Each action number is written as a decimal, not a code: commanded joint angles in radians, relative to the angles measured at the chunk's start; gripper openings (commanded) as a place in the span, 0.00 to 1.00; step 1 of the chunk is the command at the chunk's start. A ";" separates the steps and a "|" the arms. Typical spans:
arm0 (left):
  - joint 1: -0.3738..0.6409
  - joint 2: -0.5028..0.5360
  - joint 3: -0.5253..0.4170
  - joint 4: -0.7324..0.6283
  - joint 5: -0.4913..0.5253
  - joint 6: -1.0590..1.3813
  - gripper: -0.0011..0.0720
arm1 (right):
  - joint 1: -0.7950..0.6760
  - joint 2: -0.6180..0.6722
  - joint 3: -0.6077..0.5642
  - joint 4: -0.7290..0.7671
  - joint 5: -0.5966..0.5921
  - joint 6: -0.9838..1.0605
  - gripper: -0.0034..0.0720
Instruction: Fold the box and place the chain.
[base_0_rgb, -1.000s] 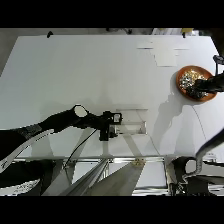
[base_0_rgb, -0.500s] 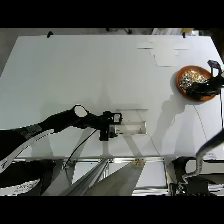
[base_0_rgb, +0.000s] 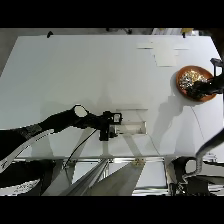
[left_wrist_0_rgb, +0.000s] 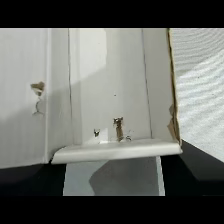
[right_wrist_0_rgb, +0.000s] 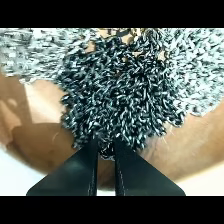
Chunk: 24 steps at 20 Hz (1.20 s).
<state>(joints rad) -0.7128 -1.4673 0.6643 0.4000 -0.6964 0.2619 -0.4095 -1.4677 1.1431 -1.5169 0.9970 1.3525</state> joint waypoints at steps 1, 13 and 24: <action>0.000 0.000 0.000 0.000 0.000 0.000 0.30 | 0.000 0.109 0.001 0.002 0.006 -0.001 0.07; 0.000 0.000 0.000 0.000 0.000 0.000 0.30 | 0.000 0.425 0.000 0.160 0.100 -0.071 0.07; 0.000 0.000 0.000 0.000 0.000 0.000 0.30 | -0.024 0.122 -0.001 0.013 0.042 0.013 0.39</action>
<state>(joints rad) -0.7128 -1.4673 0.6643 0.3996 -0.6964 0.2619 -0.4187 -1.2602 1.1427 -1.4590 1.0634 1.3224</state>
